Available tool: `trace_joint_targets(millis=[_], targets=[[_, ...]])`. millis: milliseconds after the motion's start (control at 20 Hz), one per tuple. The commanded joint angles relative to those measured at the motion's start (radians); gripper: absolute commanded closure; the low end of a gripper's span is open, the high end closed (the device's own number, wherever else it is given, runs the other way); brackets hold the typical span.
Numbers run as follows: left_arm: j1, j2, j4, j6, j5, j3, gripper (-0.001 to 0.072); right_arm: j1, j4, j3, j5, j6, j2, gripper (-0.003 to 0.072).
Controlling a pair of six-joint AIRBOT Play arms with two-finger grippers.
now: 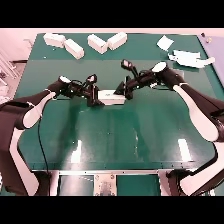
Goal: Fold the box and place the chain.
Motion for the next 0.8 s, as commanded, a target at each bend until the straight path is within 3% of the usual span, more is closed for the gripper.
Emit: trace_joint_targets(millis=[0, 300, 550, 750], targets=[[0.000, 0.000, 0.003, 0.005, -0.003, 0.000, 0.0082, -0.013, 0.028, 0.002, -0.018, 0.076, 0.102, 0.0687], [0.000, 0.000, 0.003, 0.005, -0.003, 0.000, 0.0082, -0.136, 0.001, -0.068, -0.074, 0.266, 0.351, 0.0688], [0.000, 0.000, 0.003, 0.005, -0.003, 0.000, 0.0083, -0.245, -0.043, -0.309, -0.208, 0.327, 0.634, 0.0687], [0.000, 0.000, -0.002, 0.005, -0.002, 0.000, 0.0082, -0.313, -0.043, -0.505, -0.240, 0.349, 0.772, 0.0687]])
